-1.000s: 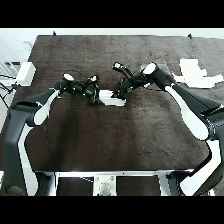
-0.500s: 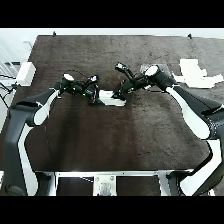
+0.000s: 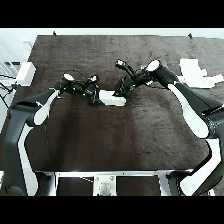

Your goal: Fold the box and place the chain.

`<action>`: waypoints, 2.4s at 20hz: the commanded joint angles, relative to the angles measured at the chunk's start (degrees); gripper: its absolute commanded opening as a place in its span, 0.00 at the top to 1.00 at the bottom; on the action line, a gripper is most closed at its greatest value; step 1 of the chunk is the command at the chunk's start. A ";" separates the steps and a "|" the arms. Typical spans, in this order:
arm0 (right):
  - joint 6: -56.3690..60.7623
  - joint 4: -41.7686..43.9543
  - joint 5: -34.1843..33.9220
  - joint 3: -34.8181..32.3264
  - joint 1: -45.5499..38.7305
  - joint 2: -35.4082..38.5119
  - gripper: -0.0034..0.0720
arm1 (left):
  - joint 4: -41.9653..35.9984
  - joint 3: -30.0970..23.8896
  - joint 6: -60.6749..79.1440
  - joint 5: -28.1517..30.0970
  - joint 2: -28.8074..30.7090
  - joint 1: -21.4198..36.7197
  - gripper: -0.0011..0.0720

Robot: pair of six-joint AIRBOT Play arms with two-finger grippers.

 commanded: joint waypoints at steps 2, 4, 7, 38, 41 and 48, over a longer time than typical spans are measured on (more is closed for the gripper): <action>-0.07 -5.20 -1.42 0.35 0.66 0.04 0.45 | 0.00 0.07 0.02 0.04 0.04 0.02 0.36; -0.09 -6.88 -1.79 0.35 1.36 0.04 0.45 | 0.00 0.07 0.02 0.09 0.04 0.02 0.36; 0.92 -11.47 -4.61 0.37 2.71 0.04 0.45 | 0.00 0.07 0.02 0.09 0.04 0.02 0.36; 1.29 -2.34 -4.15 -1.88 1.44 1.75 0.67 | 0.00 0.07 0.02 0.24 0.04 0.02 0.36; 1.22 -0.74 -4.13 -4.09 1.42 1.05 0.89 | 0.00 0.07 0.02 0.24 0.04 0.02 0.36; -1.64 7.06 -4.15 -7.06 0.07 0.92 0.94 | 0.00 0.07 0.02 0.31 0.04 0.02 0.36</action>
